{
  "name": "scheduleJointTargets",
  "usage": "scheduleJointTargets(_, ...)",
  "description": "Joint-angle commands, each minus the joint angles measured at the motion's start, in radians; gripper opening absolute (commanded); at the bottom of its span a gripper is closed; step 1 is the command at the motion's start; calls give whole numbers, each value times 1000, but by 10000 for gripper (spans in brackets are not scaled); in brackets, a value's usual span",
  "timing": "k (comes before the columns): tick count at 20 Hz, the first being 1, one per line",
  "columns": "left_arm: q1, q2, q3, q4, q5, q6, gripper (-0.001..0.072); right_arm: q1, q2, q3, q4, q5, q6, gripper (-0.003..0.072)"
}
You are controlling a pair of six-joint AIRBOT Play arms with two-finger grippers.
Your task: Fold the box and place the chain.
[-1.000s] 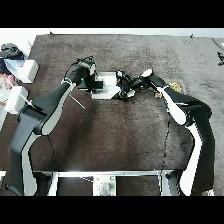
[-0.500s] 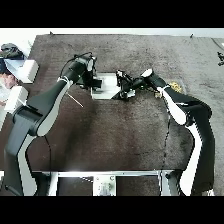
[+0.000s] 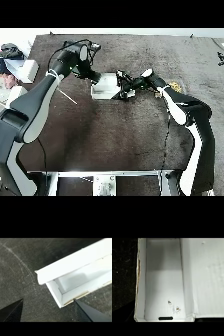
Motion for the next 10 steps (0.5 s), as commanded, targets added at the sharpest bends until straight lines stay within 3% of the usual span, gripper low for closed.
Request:
scheduleJointTargets(1,63,53,-66,-195,75,150,672,0,0,0,1,0,0,337)
scheduleJointTargets(5,219,159,-282,-550,240,455,672,0,0,0,1,0,0,337)
scheduleJointTargets(10,430,174,-559,-1114,237,1176,672,0,0,0,1,0,0,337)
